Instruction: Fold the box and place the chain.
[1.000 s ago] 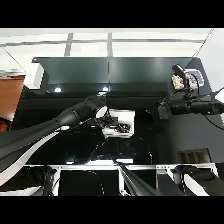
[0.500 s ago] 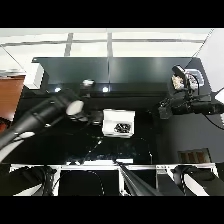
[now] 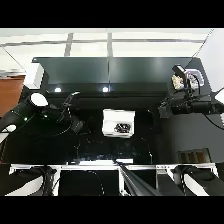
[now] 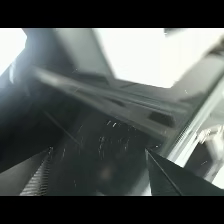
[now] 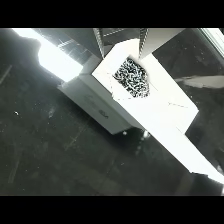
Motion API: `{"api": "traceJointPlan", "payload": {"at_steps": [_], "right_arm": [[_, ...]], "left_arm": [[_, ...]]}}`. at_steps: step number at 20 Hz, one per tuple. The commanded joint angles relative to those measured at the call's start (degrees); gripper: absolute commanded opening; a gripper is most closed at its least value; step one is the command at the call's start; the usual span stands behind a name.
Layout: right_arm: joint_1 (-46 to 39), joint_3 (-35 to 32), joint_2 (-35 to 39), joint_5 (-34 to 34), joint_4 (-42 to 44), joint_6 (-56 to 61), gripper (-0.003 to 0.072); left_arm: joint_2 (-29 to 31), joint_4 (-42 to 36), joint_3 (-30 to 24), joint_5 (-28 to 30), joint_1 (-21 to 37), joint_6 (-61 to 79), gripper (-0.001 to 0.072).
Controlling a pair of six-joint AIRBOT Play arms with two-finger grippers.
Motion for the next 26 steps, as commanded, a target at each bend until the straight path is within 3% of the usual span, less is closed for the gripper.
{"api": "traceJointPlan", "payload": {"at_steps": [1,3,7,13,26], "right_arm": [[0.0,0.0,0.0,-0.4,0.0,1.6,0.0266],[0.0,0.0,0.0,-0.4,0.0,2.3,0.0266],[0.0,0.0,0.0,-0.3,0.0,3.4,0.0266],[0.0,0.0,0.0,-0.3,0.0,3.3,0.0267],[0.0,0.0,0.0,-0.3,0.0,3.4,0.0266]], "left_arm": [[-1.2,-8.6,-1.7,4.9,-2.3,34.8,0.0716],[-1.2,-7.8,-1.6,8.9,-6.9,47.1,0.0709],[-2.0,-6.3,-1.4,18.7,-13.1,53.3,0.0709],[-7.1,-7.7,0.7,17.6,-13.6,51.5,0.0708],[-10.1,-13.2,0.7,18.5,-13.9,51.7,0.0707]]}}
